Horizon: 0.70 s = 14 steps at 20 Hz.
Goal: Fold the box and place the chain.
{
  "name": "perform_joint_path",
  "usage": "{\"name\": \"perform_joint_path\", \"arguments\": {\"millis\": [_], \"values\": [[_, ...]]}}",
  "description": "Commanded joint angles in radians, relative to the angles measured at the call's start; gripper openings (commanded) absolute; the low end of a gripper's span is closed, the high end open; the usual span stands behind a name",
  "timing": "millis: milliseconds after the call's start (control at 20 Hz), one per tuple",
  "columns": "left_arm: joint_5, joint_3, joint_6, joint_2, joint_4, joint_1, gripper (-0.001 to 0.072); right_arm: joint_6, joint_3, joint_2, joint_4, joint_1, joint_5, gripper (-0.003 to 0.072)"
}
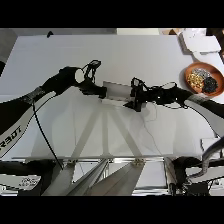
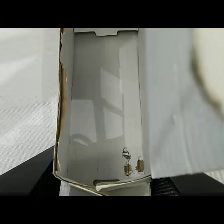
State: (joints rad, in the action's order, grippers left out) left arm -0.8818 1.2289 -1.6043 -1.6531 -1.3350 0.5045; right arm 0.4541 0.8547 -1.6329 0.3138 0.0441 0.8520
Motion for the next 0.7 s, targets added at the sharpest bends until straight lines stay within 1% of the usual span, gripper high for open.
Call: {"name": "perform_joint_path", "arguments": {"millis": [0,150,200,250,300,450,650], "values": [[0.008,0.008,-0.099,0.001,-0.098,0.042,0.0625,0.0,0.0,0.0,0.0,0.0,0.001,0.0443],[0.003,0.027,-0.132,0.005,-0.096,0.061,0.0625,0.0,0.0,0.0,0.0,0.0,0.001,0.0443],[-0.004,0.04,-0.132,0.005,-0.107,0.066,0.061,0.0,0.0,0.0,0.0,0.0,0.001,0.0443],[-0.019,0.058,-0.146,0.005,-0.13,0.073,0.0481,0.0,0.0,0.0,0.0,0.0,0.001,0.0443],[-0.033,0.072,-0.159,0.005,-0.146,0.079,0.0385,0.0,0.0,0.0,0.0,0.0,0.001,0.0443],[-0.055,0.093,-0.182,0.003,-0.148,0.083,0.0387,0.0,0.0,0.0,0.0,0.0,0.001,0.0443],[-0.05,0.093,-0.218,0.0,-0.174,0.083,0.0392,0.0,0.0,0.0,0.0,0.0,0.001,0.0443]]}}
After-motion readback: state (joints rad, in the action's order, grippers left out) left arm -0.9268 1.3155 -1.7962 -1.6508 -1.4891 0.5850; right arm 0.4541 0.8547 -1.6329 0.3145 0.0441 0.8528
